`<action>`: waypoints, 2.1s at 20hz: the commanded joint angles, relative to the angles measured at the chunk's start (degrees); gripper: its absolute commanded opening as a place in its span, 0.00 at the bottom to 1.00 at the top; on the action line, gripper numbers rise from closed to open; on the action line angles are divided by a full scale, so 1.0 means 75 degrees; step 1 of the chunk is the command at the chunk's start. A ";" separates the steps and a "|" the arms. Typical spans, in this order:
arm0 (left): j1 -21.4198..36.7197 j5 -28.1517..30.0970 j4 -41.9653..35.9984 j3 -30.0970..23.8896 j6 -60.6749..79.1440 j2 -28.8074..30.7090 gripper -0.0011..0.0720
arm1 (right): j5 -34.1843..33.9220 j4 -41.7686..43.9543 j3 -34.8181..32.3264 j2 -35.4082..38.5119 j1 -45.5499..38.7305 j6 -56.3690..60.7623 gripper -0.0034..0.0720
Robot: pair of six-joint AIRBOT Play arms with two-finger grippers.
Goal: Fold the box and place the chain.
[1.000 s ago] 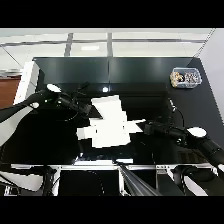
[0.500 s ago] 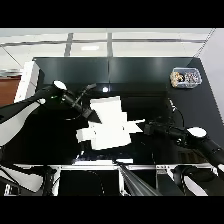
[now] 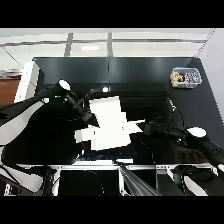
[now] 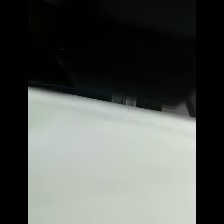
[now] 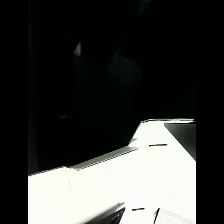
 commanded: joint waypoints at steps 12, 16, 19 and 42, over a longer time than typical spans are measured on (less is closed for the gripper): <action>0.0204 0.0070 -0.0493 0.0006 0.0026 -0.0006 0.05 | 0.0038 -0.0035 0.0000 0.0003 0.0009 -0.0003 0.07; 0.0204 -0.0102 -0.0119 -0.0006 -0.0277 0.0245 0.05 | 0.0819 -0.1445 0.0396 0.0032 -0.0117 -0.0402 0.83; 0.0000 0.0854 -0.0233 -0.0647 0.0058 0.1265 0.04 | 0.2238 -0.3952 0.1617 0.0187 -0.0297 -0.0221 0.83; -0.1737 0.5415 -0.0242 -0.2066 0.5082 0.2072 0.05 | 0.1376 -0.5592 0.2186 0.0216 -0.0154 -0.2189 0.83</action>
